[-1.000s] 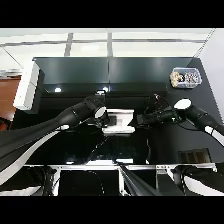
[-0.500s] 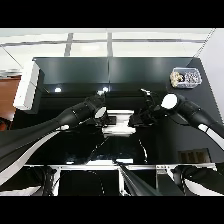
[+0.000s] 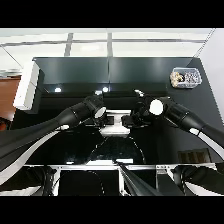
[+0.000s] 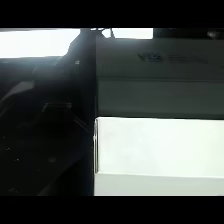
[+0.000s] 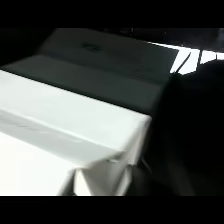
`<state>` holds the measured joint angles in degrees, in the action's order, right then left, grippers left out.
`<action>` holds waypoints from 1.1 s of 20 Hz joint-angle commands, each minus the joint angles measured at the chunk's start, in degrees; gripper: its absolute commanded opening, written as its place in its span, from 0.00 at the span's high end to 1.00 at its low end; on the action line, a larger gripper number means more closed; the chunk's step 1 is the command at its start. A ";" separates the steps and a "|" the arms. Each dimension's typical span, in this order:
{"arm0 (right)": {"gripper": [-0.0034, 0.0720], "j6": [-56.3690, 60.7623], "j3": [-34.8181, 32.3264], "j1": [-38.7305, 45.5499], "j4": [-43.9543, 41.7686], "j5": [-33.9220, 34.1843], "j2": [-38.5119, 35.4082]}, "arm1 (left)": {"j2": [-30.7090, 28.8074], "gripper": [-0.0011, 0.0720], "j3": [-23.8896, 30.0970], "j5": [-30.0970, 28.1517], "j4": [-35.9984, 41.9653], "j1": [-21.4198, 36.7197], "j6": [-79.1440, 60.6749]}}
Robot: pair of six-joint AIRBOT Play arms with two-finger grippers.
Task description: Fold the box and place the chain.
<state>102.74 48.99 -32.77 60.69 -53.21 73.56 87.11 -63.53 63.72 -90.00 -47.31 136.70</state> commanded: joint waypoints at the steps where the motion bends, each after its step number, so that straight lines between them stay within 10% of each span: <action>1: 0.57 3.48 0.55 -1.22 0.50 -0.35 0.33 | 0.04 0.95 -0.07 -0.68 0.37 0.00 0.26; 22: 0.58 12.92 8.83 -2.62 13.79 -9.97 5.97 | 0.04 0.95 -0.02 -0.90 -0.02 0.02 0.22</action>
<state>113.01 56.12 -34.59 71.40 -61.06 78.04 87.11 -63.53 62.83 -89.73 -47.33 136.94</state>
